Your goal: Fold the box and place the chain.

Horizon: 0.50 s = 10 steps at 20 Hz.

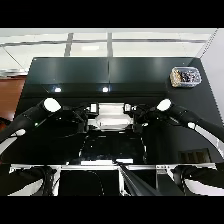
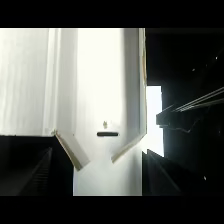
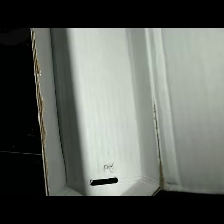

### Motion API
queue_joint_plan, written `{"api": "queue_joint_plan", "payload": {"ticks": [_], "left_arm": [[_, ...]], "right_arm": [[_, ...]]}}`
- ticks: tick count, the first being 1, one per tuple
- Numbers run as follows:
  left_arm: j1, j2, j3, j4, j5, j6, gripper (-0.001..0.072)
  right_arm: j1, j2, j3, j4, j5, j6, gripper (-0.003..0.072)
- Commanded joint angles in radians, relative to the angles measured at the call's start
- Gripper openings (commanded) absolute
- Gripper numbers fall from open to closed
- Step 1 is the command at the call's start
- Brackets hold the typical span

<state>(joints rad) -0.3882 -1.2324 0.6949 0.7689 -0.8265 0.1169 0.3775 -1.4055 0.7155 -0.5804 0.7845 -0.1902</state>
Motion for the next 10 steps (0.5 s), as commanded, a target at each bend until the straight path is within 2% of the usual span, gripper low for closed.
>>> {"api": "queue_joint_plan", "payload": {"ticks": [1,2,10], "left_arm": [[-0.019,-0.008,0.000,-0.033,0.014,-0.029,0.0368],[-0.020,-0.008,0.000,-0.033,0.014,-0.036,0.0258],[-0.037,-0.019,0.000,-0.084,0.022,-0.034,0.0256]], "right_arm": [[0.000,0.000,0.000,0.000,0.000,0.000,0.0219],[0.000,0.000,0.000,0.000,0.000,0.000,0.0219],[0.000,0.000,0.000,0.000,0.000,0.000,0.0219]]}}
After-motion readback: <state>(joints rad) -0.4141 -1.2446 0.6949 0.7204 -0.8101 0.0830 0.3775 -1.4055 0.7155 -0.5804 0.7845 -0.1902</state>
